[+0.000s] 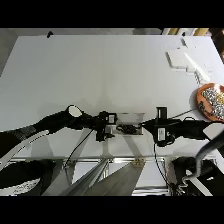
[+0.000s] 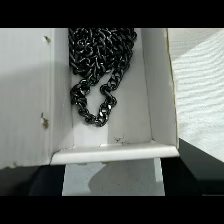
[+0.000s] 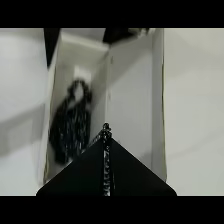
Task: Fold the box and place the chain.
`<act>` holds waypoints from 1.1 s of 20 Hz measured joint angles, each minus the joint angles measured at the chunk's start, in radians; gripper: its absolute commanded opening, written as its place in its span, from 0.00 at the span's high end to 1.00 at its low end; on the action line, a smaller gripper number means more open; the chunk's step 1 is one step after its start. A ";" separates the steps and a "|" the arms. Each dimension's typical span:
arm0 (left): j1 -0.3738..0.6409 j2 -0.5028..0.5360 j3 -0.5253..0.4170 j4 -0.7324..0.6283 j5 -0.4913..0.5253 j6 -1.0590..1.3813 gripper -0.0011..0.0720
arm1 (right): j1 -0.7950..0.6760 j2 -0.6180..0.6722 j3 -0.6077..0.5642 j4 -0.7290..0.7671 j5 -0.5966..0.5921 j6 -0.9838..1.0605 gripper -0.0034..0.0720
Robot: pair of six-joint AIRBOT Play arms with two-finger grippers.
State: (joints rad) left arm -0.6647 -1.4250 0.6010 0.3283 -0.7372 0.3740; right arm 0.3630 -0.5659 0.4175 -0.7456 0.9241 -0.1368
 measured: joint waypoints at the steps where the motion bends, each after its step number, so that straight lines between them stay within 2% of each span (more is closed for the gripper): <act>1: 0.000 0.000 0.000 0.000 0.000 0.000 0.61 | 0.042 -0.001 0.000 0.024 -0.035 -0.002 0.94; 5: 0.000 0.000 0.000 0.000 0.000 0.000 0.61 | 0.214 -0.068 0.000 0.080 -0.198 0.021 0.94; 9: 0.000 0.000 0.000 0.000 0.000 0.000 0.61 | 0.333 -0.206 0.000 0.099 -0.334 0.048 0.93; 10: 0.000 0.000 0.000 0.000 0.000 0.000 0.61 | 0.352 -0.236 0.000 0.101 -0.366 0.051 0.87; 12: 0.000 0.000 0.000 0.000 0.000 0.000 0.61 | 0.369 -0.273 0.003 0.102 -0.414 0.055 0.69; 13: 0.000 0.000 0.000 0.000 0.000 0.000 0.61 | 0.365 -0.282 0.008 0.101 -0.425 0.058 0.69; 15: 0.000 0.000 0.000 0.000 0.000 0.000 0.61 | 0.331 -0.281 0.031 0.083 -0.397 0.058 0.69; 22: 0.000 0.000 0.000 0.000 0.000 0.000 0.61 | 0.026 -0.173 0.115 -0.262 -0.022 0.085 0.70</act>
State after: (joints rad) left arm -0.6647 -1.4250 0.6010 0.3283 -0.7372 0.3737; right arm 0.3893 -0.7391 0.5327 -1.0077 0.9020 -0.0517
